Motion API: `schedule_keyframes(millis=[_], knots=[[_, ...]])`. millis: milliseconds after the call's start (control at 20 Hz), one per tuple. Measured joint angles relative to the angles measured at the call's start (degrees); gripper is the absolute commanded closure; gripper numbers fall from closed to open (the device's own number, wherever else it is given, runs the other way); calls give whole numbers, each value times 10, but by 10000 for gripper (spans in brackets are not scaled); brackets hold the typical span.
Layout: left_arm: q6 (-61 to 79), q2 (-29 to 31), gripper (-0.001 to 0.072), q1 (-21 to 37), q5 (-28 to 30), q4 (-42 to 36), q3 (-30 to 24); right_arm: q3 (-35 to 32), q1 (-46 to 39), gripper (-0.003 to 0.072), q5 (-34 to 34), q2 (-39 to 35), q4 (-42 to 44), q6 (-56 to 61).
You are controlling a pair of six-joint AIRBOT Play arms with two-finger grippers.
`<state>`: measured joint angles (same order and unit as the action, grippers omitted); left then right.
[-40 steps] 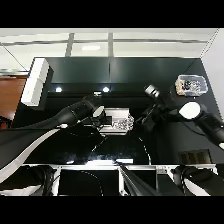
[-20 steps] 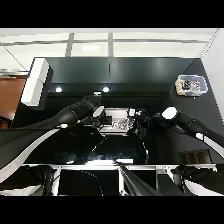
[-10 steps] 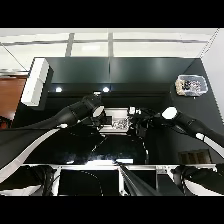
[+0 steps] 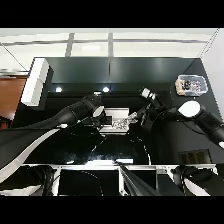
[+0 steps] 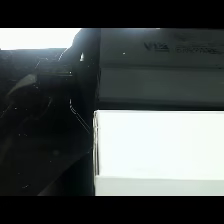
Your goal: Fold the box and place the chain.
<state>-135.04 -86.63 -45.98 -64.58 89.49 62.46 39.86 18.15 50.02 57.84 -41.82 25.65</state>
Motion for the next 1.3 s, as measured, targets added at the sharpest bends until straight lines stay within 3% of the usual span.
schedule_keyframes(millis=[150,400,750,800,850,900,1250,1300], knots=[[0,0,677,0,0,0,0,49,-2,669,50,-16,63,56],[0,0,677,0,0,0,0,83,-3,669,70,-24,223,90],[0,0,677,0,0,0,0,90,23,666,75,14,202,117],[0,0,676,0,0,0,0,91,26,645,74,23,192,119],[0,0,676,0,0,0,0,91,28,406,73,33,178,124],[0,0,677,0,0,0,0,91,30,277,71,40,165,130],[0,0,677,0,0,0,0,92,-50,277,105,45,60,154],[0,0,677,0,0,0,0,81,-64,215,110,44,37,156]])
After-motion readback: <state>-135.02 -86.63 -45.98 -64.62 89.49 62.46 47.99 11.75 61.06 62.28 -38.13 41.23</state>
